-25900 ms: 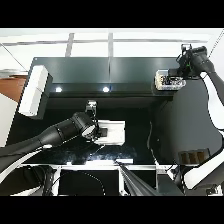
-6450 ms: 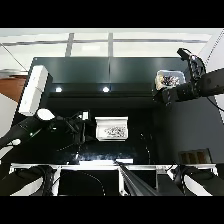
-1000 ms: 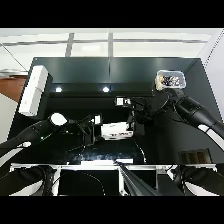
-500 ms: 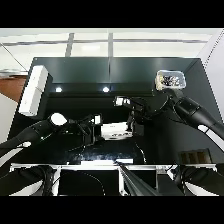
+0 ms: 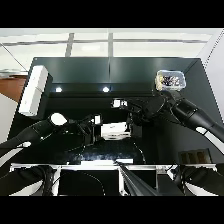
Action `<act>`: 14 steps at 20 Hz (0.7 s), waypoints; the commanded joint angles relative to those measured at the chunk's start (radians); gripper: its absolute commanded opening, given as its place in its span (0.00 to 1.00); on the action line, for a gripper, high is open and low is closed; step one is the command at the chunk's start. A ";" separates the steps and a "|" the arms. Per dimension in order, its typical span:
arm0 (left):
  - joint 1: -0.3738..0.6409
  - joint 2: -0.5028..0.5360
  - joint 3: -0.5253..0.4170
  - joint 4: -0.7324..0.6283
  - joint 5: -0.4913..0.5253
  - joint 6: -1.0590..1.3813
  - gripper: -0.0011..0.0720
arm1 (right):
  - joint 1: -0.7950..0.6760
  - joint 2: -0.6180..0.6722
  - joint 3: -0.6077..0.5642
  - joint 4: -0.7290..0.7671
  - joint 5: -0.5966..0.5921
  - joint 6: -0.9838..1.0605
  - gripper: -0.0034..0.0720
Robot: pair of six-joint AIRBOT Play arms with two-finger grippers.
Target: Fold the box and place the chain.
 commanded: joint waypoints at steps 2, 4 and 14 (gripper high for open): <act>0.000 0.000 0.000 0.000 0.000 0.000 0.57 | 0.002 -0.001 0.000 -0.002 0.001 0.009 0.37; 0.000 0.000 0.000 0.000 0.000 0.000 0.57 | 0.002 -0.001 0.000 -0.002 0.003 0.032 0.37; 0.000 0.000 0.000 0.000 0.000 0.000 0.57 | 0.002 -0.001 0.000 0.002 0.010 0.049 0.51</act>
